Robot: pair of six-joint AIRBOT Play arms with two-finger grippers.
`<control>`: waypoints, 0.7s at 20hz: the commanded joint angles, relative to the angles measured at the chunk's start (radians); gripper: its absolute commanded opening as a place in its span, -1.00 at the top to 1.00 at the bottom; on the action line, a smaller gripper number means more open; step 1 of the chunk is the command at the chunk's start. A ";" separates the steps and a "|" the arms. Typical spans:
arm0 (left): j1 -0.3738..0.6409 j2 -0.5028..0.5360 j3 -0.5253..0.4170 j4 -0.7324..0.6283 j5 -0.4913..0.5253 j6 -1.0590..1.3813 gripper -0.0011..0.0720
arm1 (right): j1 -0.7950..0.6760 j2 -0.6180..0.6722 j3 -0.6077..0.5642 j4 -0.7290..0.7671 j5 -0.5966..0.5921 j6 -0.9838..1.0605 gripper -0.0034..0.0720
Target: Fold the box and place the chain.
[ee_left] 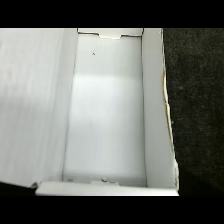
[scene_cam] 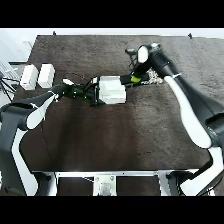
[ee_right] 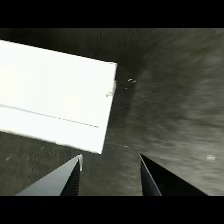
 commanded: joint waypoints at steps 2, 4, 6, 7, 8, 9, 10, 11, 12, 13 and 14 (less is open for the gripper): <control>0.000 0.001 0.000 0.000 0.000 0.000 -0.31 | -0.090 0.147 0.005 -0.011 -0.183 -0.092 -0.17; 0.000 0.001 0.000 0.001 0.000 0.000 -0.31 | -0.149 0.150 0.003 -0.010 -0.293 -0.090 -0.04; 0.000 0.001 0.000 0.001 0.000 0.000 -0.31 | -0.203 0.113 0.001 -0.006 -0.351 -0.088 -0.06; 0.000 0.001 0.000 0.001 0.001 0.000 -0.31 | -0.225 0.082 0.001 0.002 -0.372 -0.088 -0.06; 0.000 0.001 0.000 0.001 0.000 0.000 -0.30 | -0.247 0.042 0.002 0.016 -0.393 -0.089 -0.07; 0.000 0.001 0.000 0.000 0.000 0.000 -0.30 | -0.261 0.003 0.002 0.032 -0.415 -0.089 -0.07; 0.000 0.001 0.000 0.001 0.000 0.000 -0.30 | -0.273 -0.038 0.002 0.051 -0.440 -0.089 -0.07; 0.000 0.001 0.000 0.000 0.000 0.000 -0.31 | -0.280 -0.076 0.002 0.070 -0.468 -0.089 -0.07; 0.000 0.001 0.000 0.001 0.000 0.000 -0.30 | -0.282 -0.107 0.002 0.085 -0.491 -0.094 -0.07; 0.000 0.001 0.000 0.001 0.000 0.000 -0.30 | -0.282 -0.138 0.002 0.099 -0.515 -0.105 -0.07; 0.000 0.001 0.000 0.000 0.000 0.000 -0.30 | -0.282 -0.163 0.002 0.113 -0.538 -0.107 -0.07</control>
